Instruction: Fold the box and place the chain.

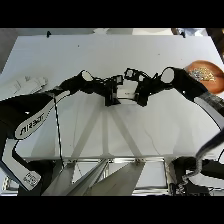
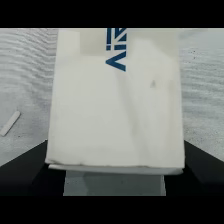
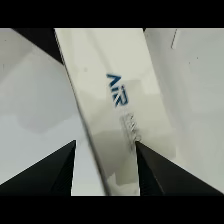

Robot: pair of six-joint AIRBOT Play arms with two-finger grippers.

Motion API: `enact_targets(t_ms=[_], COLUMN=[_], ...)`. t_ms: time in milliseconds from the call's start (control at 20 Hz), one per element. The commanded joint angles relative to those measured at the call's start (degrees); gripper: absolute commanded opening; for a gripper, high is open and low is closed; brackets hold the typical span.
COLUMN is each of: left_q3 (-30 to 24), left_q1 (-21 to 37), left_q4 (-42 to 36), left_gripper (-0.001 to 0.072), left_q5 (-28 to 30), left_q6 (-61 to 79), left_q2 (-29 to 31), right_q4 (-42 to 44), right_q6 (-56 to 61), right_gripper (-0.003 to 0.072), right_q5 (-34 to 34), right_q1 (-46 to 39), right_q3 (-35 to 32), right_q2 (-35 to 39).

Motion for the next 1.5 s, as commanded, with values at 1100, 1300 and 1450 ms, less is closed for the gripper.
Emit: enact_targets(t_ms=[1100, 1300, 1450], left_q3=[0.0, 0.0, 0.0], left_q1=[0.0, 0.0, 0.0], left_q4=[0.0, 0.0, 0.0], left_gripper=[0.0214, 0.0214, 0.0214], left_q5=[0.6, 0.6, 0.6], left_q6=[-0.1, -0.1, -0.1], left_q2=[0.0, 0.0, 0.0], right_q4=[18.9, 18.6, 18.7], right_q6=[22.8, 22.4, 22.3], right_gripper=[0.0011, 0.0011, 0.0011], right_q5=[-3.8, -4.5, -6.3], right_q1=[0.0, 0.0, -0.5], right_q3=[-0.2, -0.2, -0.2], right_q2=[-9.4, -5.7, -1.7])
